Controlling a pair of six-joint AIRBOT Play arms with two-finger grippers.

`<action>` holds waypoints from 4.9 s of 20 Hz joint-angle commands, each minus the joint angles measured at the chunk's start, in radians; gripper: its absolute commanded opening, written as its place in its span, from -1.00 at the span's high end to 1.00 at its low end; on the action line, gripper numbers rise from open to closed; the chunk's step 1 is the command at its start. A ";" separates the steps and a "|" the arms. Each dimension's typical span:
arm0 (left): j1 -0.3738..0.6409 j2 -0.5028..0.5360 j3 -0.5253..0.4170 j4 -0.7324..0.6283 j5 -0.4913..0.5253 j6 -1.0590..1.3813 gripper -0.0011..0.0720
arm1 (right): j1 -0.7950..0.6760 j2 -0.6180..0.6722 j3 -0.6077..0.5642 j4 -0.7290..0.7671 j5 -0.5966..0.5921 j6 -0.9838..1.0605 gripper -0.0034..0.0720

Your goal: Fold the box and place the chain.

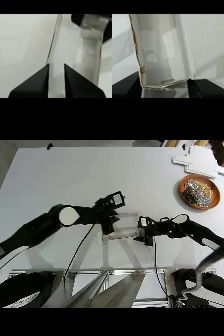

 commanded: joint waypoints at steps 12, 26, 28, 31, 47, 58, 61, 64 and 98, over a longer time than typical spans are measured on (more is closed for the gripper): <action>0.137 -0.132 -0.001 0.090 -0.284 -0.082 -0.42 | 0.000 0.001 0.000 0.000 0.000 0.000 -0.06; 0.138 -0.156 -0.001 -0.019 -0.179 0.149 -0.40 | 0.000 0.001 0.000 0.000 -0.004 0.000 -0.05; 0.137 -0.161 -0.001 -0.016 -0.182 0.150 -0.36 | 0.000 0.001 0.000 0.000 -0.004 0.000 -0.05; 0.118 -0.205 -0.001 -0.044 -0.181 0.207 -0.21 | 0.000 0.001 0.000 0.000 -0.002 0.000 -0.05; 0.087 -0.254 0.000 -0.095 -0.069 0.386 0.96 | 0.000 0.021 0.000 0.025 0.024 0.001 -0.93; 0.087 -0.254 0.000 -0.114 -0.098 0.385 0.96 | 0.000 -0.008 0.000 0.035 -0.027 0.000 -0.80; 0.087 -0.254 0.000 -0.114 -0.098 0.385 0.96 | 0.001 -0.008 0.000 0.037 -0.027 -0.015 -0.61; 0.087 -0.256 0.000 -0.114 -0.102 0.385 0.96 | 0.000 -0.008 0.000 0.038 -0.014 -0.026 -0.64; 0.103 -0.203 0.032 0.043 -0.209 0.253 0.39 | 0.000 -0.008 0.000 -0.068 0.014 0.003 0.02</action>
